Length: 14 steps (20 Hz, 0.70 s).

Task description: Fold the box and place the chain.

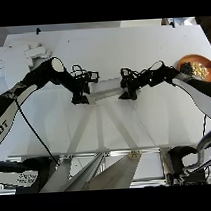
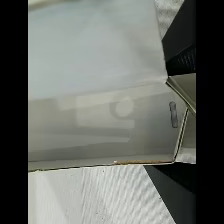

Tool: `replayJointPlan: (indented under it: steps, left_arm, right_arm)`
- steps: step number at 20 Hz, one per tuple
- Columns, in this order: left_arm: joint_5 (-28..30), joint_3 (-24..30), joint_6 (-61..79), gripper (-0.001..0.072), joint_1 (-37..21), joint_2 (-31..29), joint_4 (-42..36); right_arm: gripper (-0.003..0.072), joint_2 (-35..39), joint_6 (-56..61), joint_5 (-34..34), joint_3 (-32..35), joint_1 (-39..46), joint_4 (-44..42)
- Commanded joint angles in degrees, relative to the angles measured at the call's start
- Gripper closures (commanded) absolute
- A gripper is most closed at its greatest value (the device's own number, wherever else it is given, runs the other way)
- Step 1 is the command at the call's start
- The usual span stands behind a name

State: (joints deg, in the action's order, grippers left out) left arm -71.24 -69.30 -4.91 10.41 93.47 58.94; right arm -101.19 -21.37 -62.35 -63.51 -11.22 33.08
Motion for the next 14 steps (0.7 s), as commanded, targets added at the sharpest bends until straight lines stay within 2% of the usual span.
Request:
replayJointPlan:
  steps: [1, 4, 6, 9, 12, 14]
  left_arm:
    - [-0.2, 0.0, 1.8, 0.0202, 0.0, 0.1, -0.2]
    - [0.4, 0.0, 1.6, 0.0205, 0.0, 0.4, -0.8]
    - [0.4, 0.0, 1.7, 0.0269, -0.1, 0.4, -3.0]
    - [1.6, 0.0, 1.7, 0.0268, -1.0, 0.6, -3.0]
    - [0.6, 0.0, 0.8, 0.0145, -2.7, 1.1, -3.0]
    - [-1.6, 0.0, -1.0, 0.0130, -3.4, 1.1, -3.0]
  right_arm:
    - [0.0230, 0.0, 0.2, 0.2, -0.1, 0.0, -0.1]
    - [0.0230, 0.0, 0.1, 0.2, -0.1, 0.0, -0.1]
    - [0.0230, 0.0, 0.1, 0.2, -0.1, 0.0, -0.1]
    - [0.0230, 0.0, 0.1, 0.2, -0.1, 0.0, -0.1]
    - [0.0230, 0.0, 0.2, 0.2, -0.1, 0.0, -0.1]
    - [0.0230, 0.0, 0.2, 0.2, -0.1, 0.0, -0.1]
